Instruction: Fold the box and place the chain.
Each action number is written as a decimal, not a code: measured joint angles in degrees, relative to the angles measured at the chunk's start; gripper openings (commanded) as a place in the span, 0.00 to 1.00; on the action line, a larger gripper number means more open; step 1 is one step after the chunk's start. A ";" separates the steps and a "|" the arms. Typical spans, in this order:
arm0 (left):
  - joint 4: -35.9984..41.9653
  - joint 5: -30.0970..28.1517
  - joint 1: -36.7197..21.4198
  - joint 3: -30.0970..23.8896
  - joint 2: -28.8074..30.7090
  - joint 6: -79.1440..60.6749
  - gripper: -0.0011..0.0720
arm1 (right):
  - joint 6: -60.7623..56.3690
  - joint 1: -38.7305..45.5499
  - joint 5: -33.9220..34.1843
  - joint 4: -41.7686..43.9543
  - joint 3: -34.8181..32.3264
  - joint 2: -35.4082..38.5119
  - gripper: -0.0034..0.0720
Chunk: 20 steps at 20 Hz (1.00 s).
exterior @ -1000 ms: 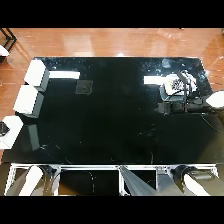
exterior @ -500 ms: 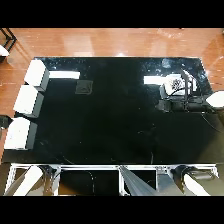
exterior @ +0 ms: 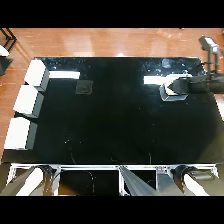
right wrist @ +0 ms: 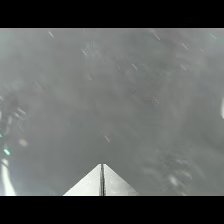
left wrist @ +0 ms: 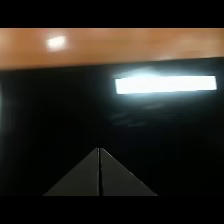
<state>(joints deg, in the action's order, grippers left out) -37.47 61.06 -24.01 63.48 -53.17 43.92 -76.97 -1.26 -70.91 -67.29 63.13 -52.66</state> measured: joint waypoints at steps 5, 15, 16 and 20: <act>-15.74 1.07 19.10 -7.89 5.68 15.13 0.04 | -9.97 0.15 -0.46 -13.44 -9.11 14.49 0.07; -35.63 -6.14 30.82 -28.79 18.69 33.03 0.04 | -15.85 0.15 7.91 -18.67 -31.12 24.70 0.07; -35.85 -6.49 30.93 -29.11 18.93 33.31 0.04 | -15.89 0.15 8.22 -18.93 -31.45 24.81 0.07; -36.70 -8.70 31.17 -29.75 19.34 34.14 0.04 | -16.11 0.15 8.44 -19.02 -32.02 25.05 0.07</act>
<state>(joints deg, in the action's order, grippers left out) -74.17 52.36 7.16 33.74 -33.82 78.06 -93.08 -1.10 -62.48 -86.30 31.11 -27.62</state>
